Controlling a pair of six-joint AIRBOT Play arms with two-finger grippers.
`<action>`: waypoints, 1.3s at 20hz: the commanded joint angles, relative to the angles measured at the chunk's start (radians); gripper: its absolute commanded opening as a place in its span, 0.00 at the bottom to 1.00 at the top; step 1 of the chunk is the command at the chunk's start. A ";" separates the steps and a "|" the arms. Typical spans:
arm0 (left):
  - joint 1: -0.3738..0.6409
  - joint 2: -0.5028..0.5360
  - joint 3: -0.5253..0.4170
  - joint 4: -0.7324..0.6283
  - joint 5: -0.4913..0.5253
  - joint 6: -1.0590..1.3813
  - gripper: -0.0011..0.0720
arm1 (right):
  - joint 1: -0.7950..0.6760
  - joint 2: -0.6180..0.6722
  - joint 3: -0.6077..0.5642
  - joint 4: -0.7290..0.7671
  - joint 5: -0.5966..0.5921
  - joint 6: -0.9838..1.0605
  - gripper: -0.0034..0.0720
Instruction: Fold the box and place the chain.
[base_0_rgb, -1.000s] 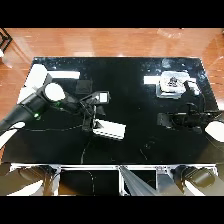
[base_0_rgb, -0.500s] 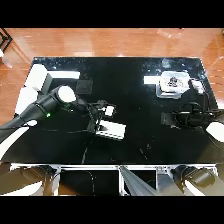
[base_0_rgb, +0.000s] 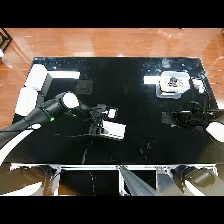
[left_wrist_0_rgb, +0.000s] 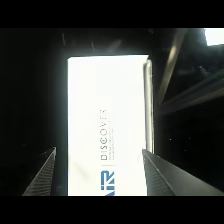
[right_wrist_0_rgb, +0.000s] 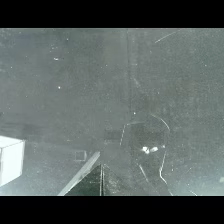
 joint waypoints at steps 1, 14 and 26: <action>-0.001 0.000 -0.007 -0.003 0.010 -0.005 0.89 | 0.000 0.000 -0.001 -0.002 -0.001 0.000 0.07; 0.002 0.000 -0.007 -0.002 0.001 -0.022 0.89 | 0.000 -0.001 -0.001 -0.002 -0.001 0.000 0.07; 0.002 0.000 -0.007 -0.002 -0.007 -0.023 0.89 | 0.000 -0.001 -0.001 -0.002 -0.009 0.000 0.07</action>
